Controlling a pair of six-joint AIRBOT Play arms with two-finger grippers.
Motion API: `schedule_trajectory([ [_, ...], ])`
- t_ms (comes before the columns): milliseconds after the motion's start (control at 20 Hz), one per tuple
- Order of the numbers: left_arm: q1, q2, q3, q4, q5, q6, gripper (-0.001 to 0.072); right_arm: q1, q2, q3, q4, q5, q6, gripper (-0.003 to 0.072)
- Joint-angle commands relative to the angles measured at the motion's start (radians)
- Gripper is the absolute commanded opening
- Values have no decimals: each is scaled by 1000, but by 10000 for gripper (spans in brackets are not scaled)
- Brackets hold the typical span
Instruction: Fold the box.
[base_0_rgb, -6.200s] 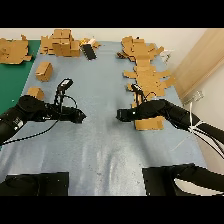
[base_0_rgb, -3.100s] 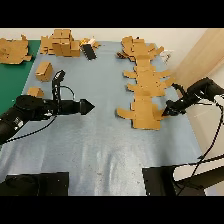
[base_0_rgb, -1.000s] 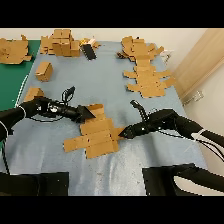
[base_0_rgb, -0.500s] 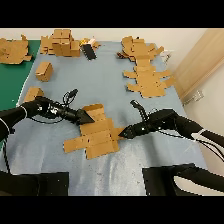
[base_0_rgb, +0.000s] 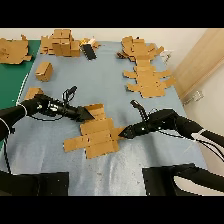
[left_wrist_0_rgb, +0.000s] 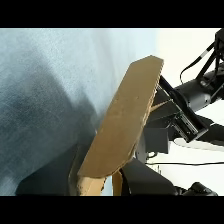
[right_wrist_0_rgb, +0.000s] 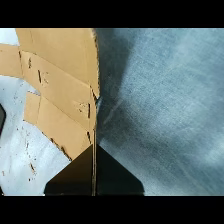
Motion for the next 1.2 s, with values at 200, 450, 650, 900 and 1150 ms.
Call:
schedule_trajectory([
  [200, 0, -1, 6, 29, -27, 7, 14, 0, 1, 0, 0, 7, 0, 2],
  [450, 0, -1, 6, 28, -29, 66, 13, 0, 1, 0, 0, 7, 0, 4],
  [650, -9, 0, 35, 26, -31, 85, 13, -16, 1, 14, -34, 53, 89, 342],
  [900, -137, 114, 108, 20, 29, 223, 13, -179, 1, 170, -172, 32, 361, 335],
  [1150, -177, 158, 19, -180, 111, 514, 13, -282, 29, 227, -169, 24, 395, 4],
])
